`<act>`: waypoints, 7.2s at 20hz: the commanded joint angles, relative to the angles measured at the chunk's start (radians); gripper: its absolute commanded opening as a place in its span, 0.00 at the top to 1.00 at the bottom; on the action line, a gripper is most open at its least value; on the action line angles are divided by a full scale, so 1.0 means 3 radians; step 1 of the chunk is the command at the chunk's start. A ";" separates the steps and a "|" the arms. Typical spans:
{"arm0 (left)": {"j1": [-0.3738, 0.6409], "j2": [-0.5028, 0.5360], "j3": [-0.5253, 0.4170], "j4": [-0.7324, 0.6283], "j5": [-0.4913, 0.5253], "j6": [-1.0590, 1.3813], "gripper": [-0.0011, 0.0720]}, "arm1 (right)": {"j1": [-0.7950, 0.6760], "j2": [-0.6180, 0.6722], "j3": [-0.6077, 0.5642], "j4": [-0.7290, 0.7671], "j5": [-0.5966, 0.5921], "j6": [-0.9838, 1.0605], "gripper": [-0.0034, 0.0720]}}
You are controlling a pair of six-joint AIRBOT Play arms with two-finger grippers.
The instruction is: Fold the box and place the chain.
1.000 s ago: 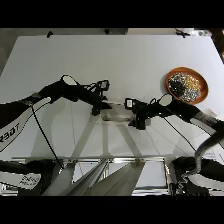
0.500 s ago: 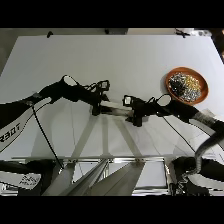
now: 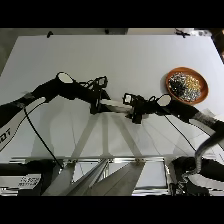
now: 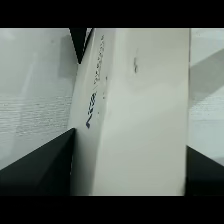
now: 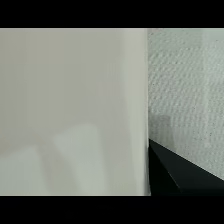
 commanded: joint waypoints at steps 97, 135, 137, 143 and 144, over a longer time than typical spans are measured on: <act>-0.0441 0.0933 -0.0699 0.1521 0.0398 -0.1418 0.41 | 0.0000 0.0003 -0.0003 -0.0585 0.0759 -0.0379 0.56; -0.0308 0.1049 -0.1002 0.1291 0.0783 -0.0688 0.69 | 0.0000 0.0003 -0.0003 -0.0584 0.0759 -0.0379 0.56; -0.0276 0.1078 -0.1002 0.1348 0.0636 -0.0685 0.66 | 0.0000 0.0003 -0.0003 -0.0585 0.0759 -0.0379 0.56; -0.0379 0.1077 -0.1143 0.1366 0.0546 -0.0656 0.59 | 0.0000 0.0003 -0.0003 -0.0585 0.0759 -0.0379 0.56; -0.0401 0.1073 -0.1157 0.1364 0.0557 -0.0657 0.59 | 0.0000 0.0003 -0.0003 -0.0585 0.0759 -0.0379 0.56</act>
